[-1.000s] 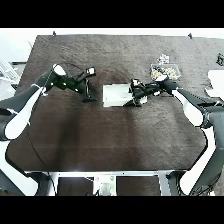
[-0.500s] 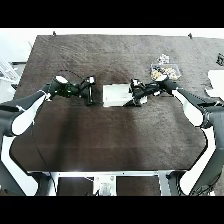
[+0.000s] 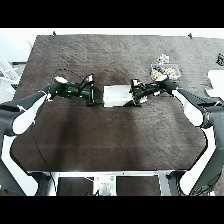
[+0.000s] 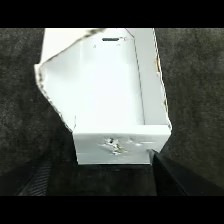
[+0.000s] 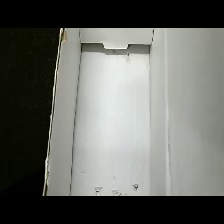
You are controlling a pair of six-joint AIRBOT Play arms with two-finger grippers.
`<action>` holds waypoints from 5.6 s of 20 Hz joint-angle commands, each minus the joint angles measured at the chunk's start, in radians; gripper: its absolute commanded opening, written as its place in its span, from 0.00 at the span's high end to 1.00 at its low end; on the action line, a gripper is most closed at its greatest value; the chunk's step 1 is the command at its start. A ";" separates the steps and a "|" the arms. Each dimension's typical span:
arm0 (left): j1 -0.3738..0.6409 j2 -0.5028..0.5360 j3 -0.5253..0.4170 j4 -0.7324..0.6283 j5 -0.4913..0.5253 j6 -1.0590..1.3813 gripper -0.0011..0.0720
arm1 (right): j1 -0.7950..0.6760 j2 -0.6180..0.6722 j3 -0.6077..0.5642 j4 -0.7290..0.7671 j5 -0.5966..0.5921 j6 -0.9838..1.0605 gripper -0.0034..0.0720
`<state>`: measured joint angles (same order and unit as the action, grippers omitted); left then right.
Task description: Fold the box and place the chain.
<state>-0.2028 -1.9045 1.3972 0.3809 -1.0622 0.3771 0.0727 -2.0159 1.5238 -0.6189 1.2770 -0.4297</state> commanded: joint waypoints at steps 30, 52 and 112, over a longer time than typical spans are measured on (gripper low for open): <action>-0.044 -0.062 0.011 -0.095 0.080 0.026 0.00 | 0.001 0.000 0.000 0.001 -0.001 0.000 0.19; -0.026 -0.097 0.054 -0.023 0.059 0.130 0.00 | 0.001 0.000 0.000 0.000 -0.001 0.000 0.19; -0.051 -0.185 0.164 -0.074 0.010 0.072 0.00 | 0.001 0.000 0.000 0.001 -0.001 0.000 0.19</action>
<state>-0.2543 -2.0609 1.5127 0.3099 -1.0199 0.4938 0.0727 -2.0159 1.5242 -0.6182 1.2713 -0.4294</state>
